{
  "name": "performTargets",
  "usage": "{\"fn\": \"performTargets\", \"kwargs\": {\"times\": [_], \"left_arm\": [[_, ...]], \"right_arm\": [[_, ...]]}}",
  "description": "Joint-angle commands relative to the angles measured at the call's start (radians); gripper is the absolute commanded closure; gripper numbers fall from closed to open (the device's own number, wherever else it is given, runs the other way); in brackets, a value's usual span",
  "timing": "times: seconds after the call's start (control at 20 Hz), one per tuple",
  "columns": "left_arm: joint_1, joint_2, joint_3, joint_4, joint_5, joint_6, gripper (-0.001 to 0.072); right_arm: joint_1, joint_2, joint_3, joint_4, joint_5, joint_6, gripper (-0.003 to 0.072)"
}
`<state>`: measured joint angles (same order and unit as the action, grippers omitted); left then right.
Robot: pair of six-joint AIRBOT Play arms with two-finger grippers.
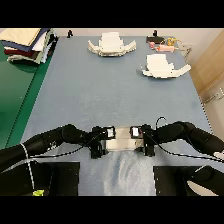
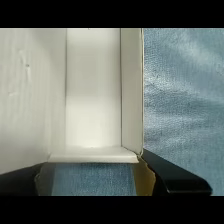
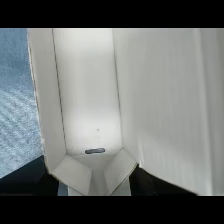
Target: Fold the box.
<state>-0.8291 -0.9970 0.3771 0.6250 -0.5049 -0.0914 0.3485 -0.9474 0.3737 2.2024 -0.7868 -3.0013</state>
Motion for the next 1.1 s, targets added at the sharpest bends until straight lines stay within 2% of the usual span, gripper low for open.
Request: {"fn": "performTargets", "kwargs": {"times": [0.0, 0.05, 0.1, 0.15, 0.35, 0.45, 0.7, 0.8, 1.05], "left_arm": [[0.0, -0.001, 0.0, -0.003, 0.008, 0.002, 0.0007], [0.0, -0.001, 0.0, -0.004, 0.008, 0.002, 0.0037], [0.0, -0.003, 0.0, -0.005, 0.008, 0.002, 0.0104], [0.0, -0.01, 0.0, -0.005, 0.005, 0.002, 0.0126], [-0.001, -0.028, 0.0, -0.006, 0.006, 0.002, 0.0127], [0.0, -0.027, 0.001, -0.005, 0.007, 0.003, 0.0305], [-0.001, -0.027, 0.001, -0.011, -0.003, 0.002, 0.0297], [0.0, -0.027, 0.001, -0.033, -0.003, -0.003, 0.0005], [-0.001, -0.026, 0.011, -0.057, -0.024, -0.002, 0.0005]], "right_arm": [[0.0, 0.0, 0.0, 0.0, 0.0, 0.0, 0.0137], [0.0, 0.0, 0.0, 0.0, 0.0, 0.0, 0.0137], [0.0, 0.0, 0.0, 0.0, 0.0, 0.0, 0.0137], [0.0, 0.0, 0.0, 0.0, 0.0, 0.0, 0.0137], [0.0, 0.0, 0.0, 0.0, 0.0, 0.0, 0.0137], [0.0, 0.0, 0.0, 0.0, 0.0, 0.0, 0.0137], [0.0, 0.0, 0.0, 0.0, 0.0, 0.0, 0.0138], [0.0, 0.0, 0.0, 0.0, 0.0, 0.0, 0.0137], [0.0, 0.0, 0.0, 0.0, 0.0, 0.0, 0.0137]]}}
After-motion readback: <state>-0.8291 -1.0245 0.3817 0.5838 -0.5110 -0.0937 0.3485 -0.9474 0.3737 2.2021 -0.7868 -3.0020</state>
